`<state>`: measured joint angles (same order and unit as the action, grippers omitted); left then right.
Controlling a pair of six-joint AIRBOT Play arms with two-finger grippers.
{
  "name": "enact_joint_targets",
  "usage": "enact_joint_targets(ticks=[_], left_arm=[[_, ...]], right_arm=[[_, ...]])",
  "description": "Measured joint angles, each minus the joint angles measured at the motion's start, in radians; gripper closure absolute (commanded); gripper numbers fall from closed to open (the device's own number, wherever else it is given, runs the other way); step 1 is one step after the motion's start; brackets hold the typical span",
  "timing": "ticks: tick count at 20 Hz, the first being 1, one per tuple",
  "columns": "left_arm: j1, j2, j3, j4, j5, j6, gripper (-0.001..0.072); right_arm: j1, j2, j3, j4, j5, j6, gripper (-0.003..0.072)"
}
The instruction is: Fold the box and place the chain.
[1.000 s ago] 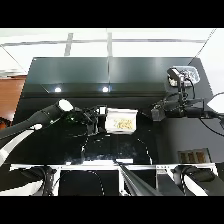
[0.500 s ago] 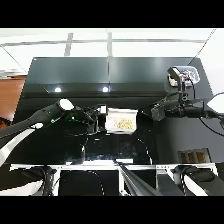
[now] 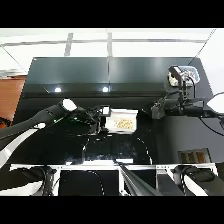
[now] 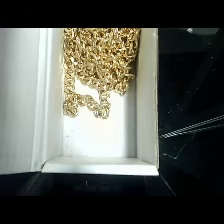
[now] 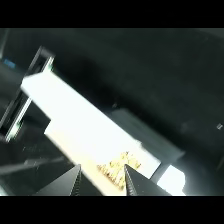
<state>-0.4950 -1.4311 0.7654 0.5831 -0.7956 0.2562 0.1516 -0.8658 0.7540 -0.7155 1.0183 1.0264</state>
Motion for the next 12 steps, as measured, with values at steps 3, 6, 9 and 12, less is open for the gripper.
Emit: enact_joint_targets(ticks=[3,6,9,12], left_arm=[[-0.003,-0.001,0.002,0.000,0.003,0.000,0.0352],[-0.003,-0.001,0.002,-0.001,0.005,0.000,0.0352],[-0.004,-0.001,0.002,-0.001,0.008,0.000,0.0352],[-0.004,-0.001,0.002,-0.001,0.008,0.000,0.0352]], right_arm=[[0.001,-0.019,0.000,0.003,-0.091,0.030,0.0000],[0.024,-0.073,0.000,0.024,-0.167,0.046,0.0001],[0.073,-0.150,0.000,0.035,-0.249,0.050,0.0001],[0.129,-0.216,0.000,0.031,-0.280,0.000,0.0001]])
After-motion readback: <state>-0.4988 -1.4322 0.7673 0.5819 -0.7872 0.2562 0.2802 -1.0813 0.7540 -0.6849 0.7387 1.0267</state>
